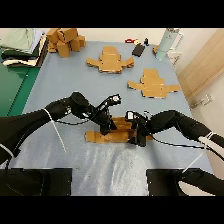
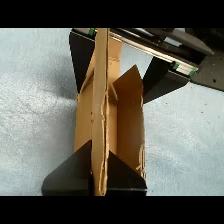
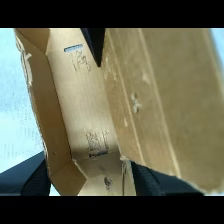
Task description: Fold the box.
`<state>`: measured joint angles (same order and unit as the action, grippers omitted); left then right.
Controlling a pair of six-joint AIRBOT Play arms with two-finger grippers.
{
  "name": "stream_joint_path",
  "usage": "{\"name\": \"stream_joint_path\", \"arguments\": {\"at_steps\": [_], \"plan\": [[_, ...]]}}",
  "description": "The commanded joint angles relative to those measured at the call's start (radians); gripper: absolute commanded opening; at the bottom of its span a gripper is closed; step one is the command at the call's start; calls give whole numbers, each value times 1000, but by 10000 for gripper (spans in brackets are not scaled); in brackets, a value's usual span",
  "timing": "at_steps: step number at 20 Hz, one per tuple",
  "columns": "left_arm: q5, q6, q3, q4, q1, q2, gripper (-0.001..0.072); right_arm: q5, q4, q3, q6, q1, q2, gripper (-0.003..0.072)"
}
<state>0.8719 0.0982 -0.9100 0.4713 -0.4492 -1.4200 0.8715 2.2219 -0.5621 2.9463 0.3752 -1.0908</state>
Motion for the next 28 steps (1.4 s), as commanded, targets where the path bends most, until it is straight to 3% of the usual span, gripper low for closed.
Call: {"name": "stream_joint_path", "arguments": {"at_steps": [1, 16, 18, 19, 28], "plan": [[0, 0, -1, 0, 0, 1, 16, -6, 0, 1, 59, 1, -6, 677], [0, 0, -1, 0, 0, 1, 16, -48, -27, 2, 58, 26, -49, 629], [0, 0, -1, 0, 0, 1, 16, -47, -27, 2, 58, 26, -50, 510], [0, 0, -1, 0, 0, 1, 16, -47, -27, 2, 58, 26, -50, 503], [0, 0, -1, 0, 0, 1, 16, -47, -27, 1, 58, 26, -50, 502]]}}
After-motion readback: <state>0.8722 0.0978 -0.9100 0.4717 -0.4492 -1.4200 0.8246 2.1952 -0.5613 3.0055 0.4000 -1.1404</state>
